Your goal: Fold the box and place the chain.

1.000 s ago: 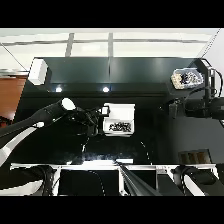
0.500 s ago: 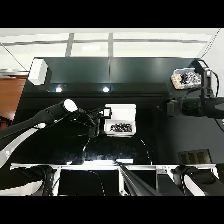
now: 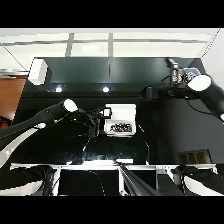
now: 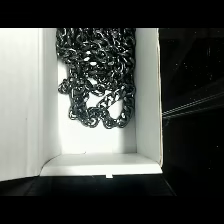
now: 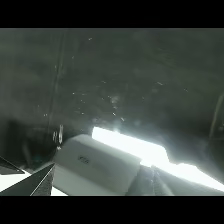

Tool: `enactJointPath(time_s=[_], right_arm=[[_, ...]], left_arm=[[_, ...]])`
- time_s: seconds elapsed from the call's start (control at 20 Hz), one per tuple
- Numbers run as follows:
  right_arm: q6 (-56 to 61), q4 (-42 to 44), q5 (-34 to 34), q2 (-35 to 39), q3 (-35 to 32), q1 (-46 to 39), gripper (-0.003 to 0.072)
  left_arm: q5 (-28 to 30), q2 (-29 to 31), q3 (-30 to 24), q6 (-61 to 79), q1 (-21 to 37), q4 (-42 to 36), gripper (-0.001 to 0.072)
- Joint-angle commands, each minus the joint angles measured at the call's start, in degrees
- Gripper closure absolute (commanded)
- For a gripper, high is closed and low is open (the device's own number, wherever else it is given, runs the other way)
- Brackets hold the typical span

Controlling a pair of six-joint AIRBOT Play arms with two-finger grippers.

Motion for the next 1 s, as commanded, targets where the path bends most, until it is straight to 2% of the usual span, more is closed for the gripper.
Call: enactJointPath(time_s=[0.0, 0.15, 0.4, 0.5, 0.65, 0.8, 0.95], right_arm=[[-13.31, 1.86, 0.72, -8.66, 4.48, 4.35, -0.001], [-24.13, 1.36, 8.98, -8.07, 5.14, 4.5, -0.0009], [-23.39, 1.36, 18.18, -3.28, 3.96, 4.68, -0.0009], [-24.26, 1.81, 17.38, -0.2, -0.5, 4.68, -0.0009], [-28.85, 6.01, 12.7, 4.87, -7.54, 4.7, -0.0009], [-34.16, 5.99, 12.11, 5.62, -8.72, 4.85, -0.0009], [-44.17, 5.9, 12.09, 5.6, -8.72, 7.04, -0.0009]], left_arm=[[-0.04, -0.02, -0.02, -0.02, -0.02, -0.02, 0.031], [-0.15, -0.02, -0.02, 0.0, -0.02, -0.02, 0.0311], [-0.17, -0.02, -0.02, 0.0, -0.02, -0.02, 0.0311], [-0.17, -0.02, -0.02, -0.02, -0.02, -0.02, 0.0311], [-0.17, -0.02, -0.02, -0.02, -0.02, -0.02, 0.0311], [-0.17, -0.02, -0.02, -0.02, -0.02, -0.02, 0.0311], [-0.17, -0.02, -0.02, -0.02, -0.02, -0.02, 0.0311]])
